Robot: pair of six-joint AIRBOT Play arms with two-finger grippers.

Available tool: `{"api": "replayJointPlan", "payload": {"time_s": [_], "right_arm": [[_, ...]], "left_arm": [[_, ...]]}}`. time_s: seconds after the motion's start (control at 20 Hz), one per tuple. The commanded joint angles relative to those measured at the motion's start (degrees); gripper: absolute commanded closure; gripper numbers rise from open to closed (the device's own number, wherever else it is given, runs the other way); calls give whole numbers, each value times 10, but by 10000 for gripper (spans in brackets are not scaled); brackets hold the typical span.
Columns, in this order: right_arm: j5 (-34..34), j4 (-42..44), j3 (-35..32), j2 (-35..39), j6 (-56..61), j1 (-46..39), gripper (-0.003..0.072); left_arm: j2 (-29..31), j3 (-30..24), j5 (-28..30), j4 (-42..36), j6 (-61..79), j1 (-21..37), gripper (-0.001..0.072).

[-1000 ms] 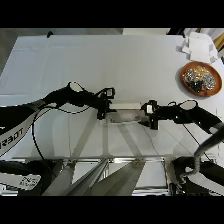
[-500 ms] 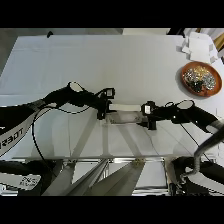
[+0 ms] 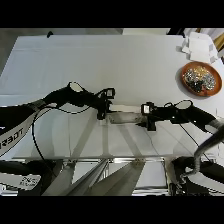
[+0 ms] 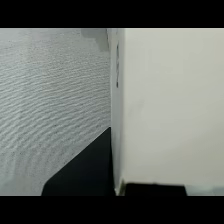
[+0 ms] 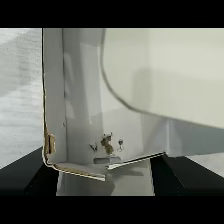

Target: Fold the box and place the chain.

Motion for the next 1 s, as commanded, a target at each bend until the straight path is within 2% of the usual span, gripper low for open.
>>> {"api": "replayJointPlan", "payload": {"time_s": [0.0,0.1,0.35,0.55,0.6,0.7,0.8,0.9,0.95], "right_arm": [[-3,2,0,-1,-1,1,118],[-10,19,0,-1,-8,0,-21],[5,41,15,-1,-17,0,-27],[12,14,16,-11,-15,0,-14],[10,10,16,-13,-15,0,22],[7,12,16,-13,-15,0,42],[5,11,16,-18,-15,0,158],[-1,11,16,-28,-18,0,184],[-3,10,16,-30,-18,0,236]], "left_arm": [[0,0,1,0,0,0,699],[0,0,1,0,0,0,699],[0,0,1,0,0,0,699],[0,0,1,0,0,0,699],[0,0,1,0,0,0,699],[0,0,1,0,0,0,699],[0,0,1,0,0,0,699],[0,0,1,0,0,0,699],[0,0,1,0,0,0,699]]}}
